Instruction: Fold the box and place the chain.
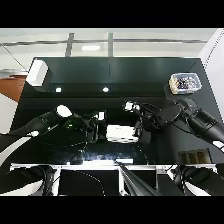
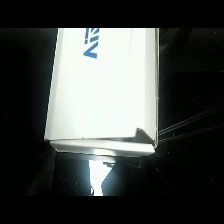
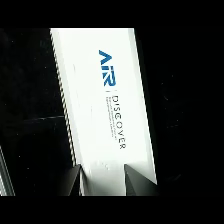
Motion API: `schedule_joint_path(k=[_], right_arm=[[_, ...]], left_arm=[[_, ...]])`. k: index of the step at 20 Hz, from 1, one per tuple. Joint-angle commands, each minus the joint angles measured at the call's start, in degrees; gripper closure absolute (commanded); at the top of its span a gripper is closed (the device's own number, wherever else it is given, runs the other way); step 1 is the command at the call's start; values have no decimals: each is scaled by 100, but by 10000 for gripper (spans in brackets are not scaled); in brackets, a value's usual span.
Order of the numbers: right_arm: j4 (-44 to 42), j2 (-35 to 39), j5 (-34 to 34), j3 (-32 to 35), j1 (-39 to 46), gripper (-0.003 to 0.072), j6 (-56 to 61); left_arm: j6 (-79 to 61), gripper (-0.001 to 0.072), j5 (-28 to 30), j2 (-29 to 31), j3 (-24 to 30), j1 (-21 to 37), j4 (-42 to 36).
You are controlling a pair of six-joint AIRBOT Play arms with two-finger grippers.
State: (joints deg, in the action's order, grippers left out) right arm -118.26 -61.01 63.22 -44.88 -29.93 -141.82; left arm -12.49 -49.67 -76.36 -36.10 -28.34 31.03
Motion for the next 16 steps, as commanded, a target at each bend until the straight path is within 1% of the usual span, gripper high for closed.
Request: schedule_joint_path(k=[1, 8, 16], right_arm=[[4, 2, -2, 4, -7, 391, 2], [50, 2, -7, 188, -28, 391, 7], [157, 2, -308, 181, -162, 391, 50]], left_arm=[[-2, 381, -2, -4, 2, 2, 2], [-2, 381, -2, -4, 2, 2, 2], [-2, 380, -2, -4, 2, 2, 2]])
